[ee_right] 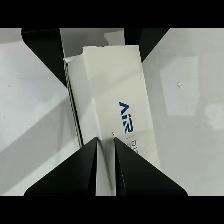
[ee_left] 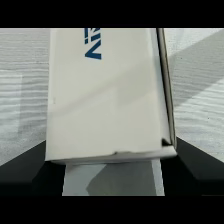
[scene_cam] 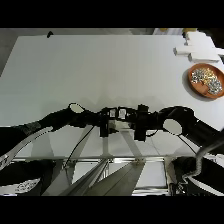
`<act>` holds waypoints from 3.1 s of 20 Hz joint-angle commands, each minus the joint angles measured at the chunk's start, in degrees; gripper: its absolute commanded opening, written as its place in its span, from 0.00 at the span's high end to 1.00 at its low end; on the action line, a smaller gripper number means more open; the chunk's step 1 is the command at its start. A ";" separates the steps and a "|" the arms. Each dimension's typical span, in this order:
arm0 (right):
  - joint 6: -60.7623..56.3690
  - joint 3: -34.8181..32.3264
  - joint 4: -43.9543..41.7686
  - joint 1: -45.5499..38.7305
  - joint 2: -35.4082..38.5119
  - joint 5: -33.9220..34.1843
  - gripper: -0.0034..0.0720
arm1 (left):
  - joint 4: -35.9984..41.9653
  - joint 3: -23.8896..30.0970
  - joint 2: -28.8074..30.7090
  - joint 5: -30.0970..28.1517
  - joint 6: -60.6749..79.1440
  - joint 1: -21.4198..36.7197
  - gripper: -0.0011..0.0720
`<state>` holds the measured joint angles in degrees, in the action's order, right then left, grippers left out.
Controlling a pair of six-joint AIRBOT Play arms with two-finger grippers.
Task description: Fold the box and place the chain.
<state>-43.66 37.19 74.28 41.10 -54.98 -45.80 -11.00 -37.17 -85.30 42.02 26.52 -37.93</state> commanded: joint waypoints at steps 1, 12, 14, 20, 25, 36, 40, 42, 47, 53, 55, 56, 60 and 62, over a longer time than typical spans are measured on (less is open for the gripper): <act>0.11 -0.31 -0.98 -0.04 -0.04 0.92 0.82 | -0.17 -0.02 0.02 0.22 0.07 -0.02 0.69; 0.22 -2.80 -2.27 -0.04 0.00 -1.25 0.69 | -0.17 -0.02 0.02 0.22 0.07 -0.02 0.69; 0.22 -2.80 -1.68 -0.04 0.42 -0.15 0.69 | -0.17 -0.02 0.02 0.22 0.07 -0.02 0.69; 0.20 -2.80 3.74 -0.04 3.15 0.57 0.69 | -0.15 -0.02 0.02 0.22 0.07 -0.02 0.69; -1.57 -2.80 3.52 -0.04 3.15 3.87 0.79 | -0.17 -0.02 0.02 0.22 0.07 -0.02 0.69; -1.44 -4.96 -1.05 -0.02 3.13 0.70 0.74 | -0.15 -0.02 0.02 0.22 0.07 -0.02 0.69; -1.31 -5.05 -1.16 -0.02 3.23 -1.22 0.68 | -0.17 -0.02 0.02 0.22 0.07 -0.02 0.69; -1.31 -5.03 -2.23 -0.04 4.00 -0.02 0.53 | -0.15 -0.02 0.02 0.22 0.07 -0.02 0.69; -0.90 -4.98 -7.72 -0.04 6.27 1.84 0.51 | -0.17 -0.02 0.02 0.22 0.07 -0.02 0.69; -1.38 -5.03 -8.57 -0.04 4.24 1.86 0.92 | -0.17 -0.02 0.02 0.22 0.07 -0.02 0.69; -2.14 -5.05 -8.55 -0.04 2.64 1.79 0.93 | -0.17 -0.02 0.02 0.22 0.07 -0.02 0.69; -2.89 -5.05 -8.37 -0.04 2.10 1.77 0.93 | -0.15 -0.02 0.02 0.22 0.07 -0.02 0.69; -3.08 -5.05 -8.13 -0.04 1.77 1.22 0.93 | -0.17 -0.02 0.02 0.22 0.07 -0.02 0.69; -3.08 -5.05 -8.13 -0.04 1.77 1.25 0.93 | -0.15 -0.02 0.02 0.22 0.07 -0.02 0.69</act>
<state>-46.50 32.18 65.93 41.04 -52.95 -44.18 -11.18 -37.15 -85.30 42.26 26.61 -37.98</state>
